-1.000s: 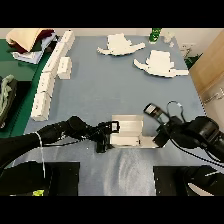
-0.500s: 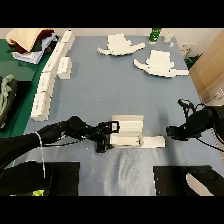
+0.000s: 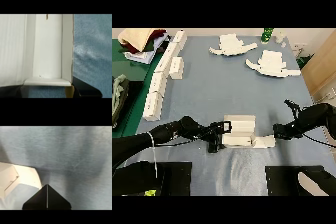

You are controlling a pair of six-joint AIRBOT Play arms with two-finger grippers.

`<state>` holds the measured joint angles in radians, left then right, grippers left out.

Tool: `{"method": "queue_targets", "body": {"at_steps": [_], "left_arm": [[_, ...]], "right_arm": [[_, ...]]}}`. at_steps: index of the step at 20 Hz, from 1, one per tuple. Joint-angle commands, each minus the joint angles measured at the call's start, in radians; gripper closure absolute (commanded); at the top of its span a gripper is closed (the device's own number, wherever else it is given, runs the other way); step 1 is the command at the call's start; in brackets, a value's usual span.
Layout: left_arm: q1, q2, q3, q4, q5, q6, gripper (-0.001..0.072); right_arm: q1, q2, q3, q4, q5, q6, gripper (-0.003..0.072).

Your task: Fold the box.

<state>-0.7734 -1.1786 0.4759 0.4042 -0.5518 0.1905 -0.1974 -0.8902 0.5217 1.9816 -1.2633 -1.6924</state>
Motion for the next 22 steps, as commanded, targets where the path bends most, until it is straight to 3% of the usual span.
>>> {"method": "queue_targets", "body": {"at_steps": [1,17,22], "left_arm": [[0.0,0.0,0.001,0.0,0.0,0.0,0.0238],[0.0,0.0,0.001,0.0,0.0,0.0,0.0238],[0.0,0.0,0.001,0.0,0.0,0.0,0.0238]], "right_arm": [[-0.004,0.035,0.0,0.049,-0.025,-0.011,0.0687],[0.05,0.037,-0.003,0.089,-0.035,-0.002,0.0686],[0.05,0.035,-0.02,0.058,0.023,-0.002,0.0686]]}}
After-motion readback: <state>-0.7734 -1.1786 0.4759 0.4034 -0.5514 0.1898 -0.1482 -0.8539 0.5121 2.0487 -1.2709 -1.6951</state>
